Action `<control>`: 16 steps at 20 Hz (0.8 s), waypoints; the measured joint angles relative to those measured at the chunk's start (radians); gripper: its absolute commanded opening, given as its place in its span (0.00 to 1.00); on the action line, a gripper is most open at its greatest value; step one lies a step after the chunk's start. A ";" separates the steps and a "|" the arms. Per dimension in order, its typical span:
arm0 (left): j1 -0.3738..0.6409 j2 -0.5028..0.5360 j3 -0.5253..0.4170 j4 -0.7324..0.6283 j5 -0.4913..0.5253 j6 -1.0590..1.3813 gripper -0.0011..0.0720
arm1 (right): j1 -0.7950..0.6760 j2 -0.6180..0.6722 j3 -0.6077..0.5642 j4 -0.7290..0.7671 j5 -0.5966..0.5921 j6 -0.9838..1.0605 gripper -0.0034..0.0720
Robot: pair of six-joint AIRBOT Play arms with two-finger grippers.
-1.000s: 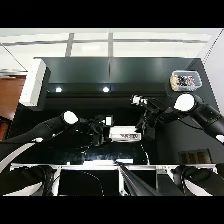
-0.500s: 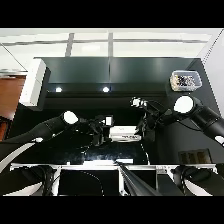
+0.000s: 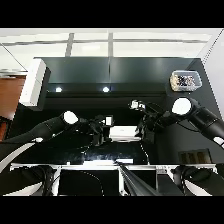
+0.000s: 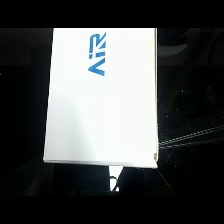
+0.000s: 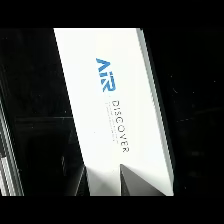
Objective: Fold the box and place the chain.
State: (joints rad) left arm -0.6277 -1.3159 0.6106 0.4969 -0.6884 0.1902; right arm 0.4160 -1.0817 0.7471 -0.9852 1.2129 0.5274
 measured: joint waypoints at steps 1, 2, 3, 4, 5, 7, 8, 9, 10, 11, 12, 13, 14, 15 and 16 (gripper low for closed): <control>0.000 0.000 0.000 0.000 0.000 0.000 0.56 | 0.005 0.000 0.000 -0.005 -0.004 0.000 0.40; 0.000 0.000 0.000 0.000 0.000 0.000 0.56 | 0.009 0.000 0.000 -0.010 -0.008 0.000 0.39; 0.000 0.000 0.000 0.000 0.000 -0.002 0.56 | 0.014 0.000 0.000 -0.013 -0.013 0.000 0.39; 0.000 0.000 0.000 0.000 0.000 -0.002 0.56 | 0.018 0.000 -0.002 -0.014 -0.018 0.000 0.39; 0.000 0.000 0.000 0.000 0.000 -0.002 0.56 | 0.021 0.000 -0.003 -0.014 -0.022 0.000 0.39; 0.000 0.000 0.000 0.000 0.000 -0.002 0.56 | 0.024 0.000 -0.013 -0.014 -0.033 0.002 0.39; 0.000 0.000 0.000 0.000 0.000 -0.002 0.56 | 0.025 0.000 -0.017 -0.014 -0.039 0.009 0.39; 0.000 0.000 0.000 0.000 0.000 -0.002 0.56 | 0.025 0.000 -0.019 -0.013 -0.042 0.021 0.39; 0.000 0.000 0.000 0.000 0.000 -0.001 0.56 | 0.025 0.000 -0.019 -0.011 -0.042 0.035 0.39; 0.000 0.000 0.000 0.000 0.000 0.000 0.56 | 0.025 0.003 -0.016 -0.014 -0.038 0.053 0.39; 0.000 0.000 0.000 0.000 0.000 0.002 0.56 | 0.026 0.010 -0.009 -0.015 -0.027 0.074 0.39; 0.000 0.000 0.000 0.000 0.000 0.002 0.56 | 0.025 0.019 0.000 -0.013 -0.013 0.093 0.39; 0.000 0.000 0.000 0.000 0.000 0.001 0.56 | 0.020 0.032 0.008 -0.011 0.002 0.124 0.33; 0.000 0.000 0.000 0.000 0.000 0.001 0.56 | 0.013 0.047 0.014 -0.011 0.021 0.162 0.13; 0.000 0.000 0.000 0.000 0.000 0.001 0.56 | 0.003 0.057 0.018 -0.011 0.033 0.205 0.09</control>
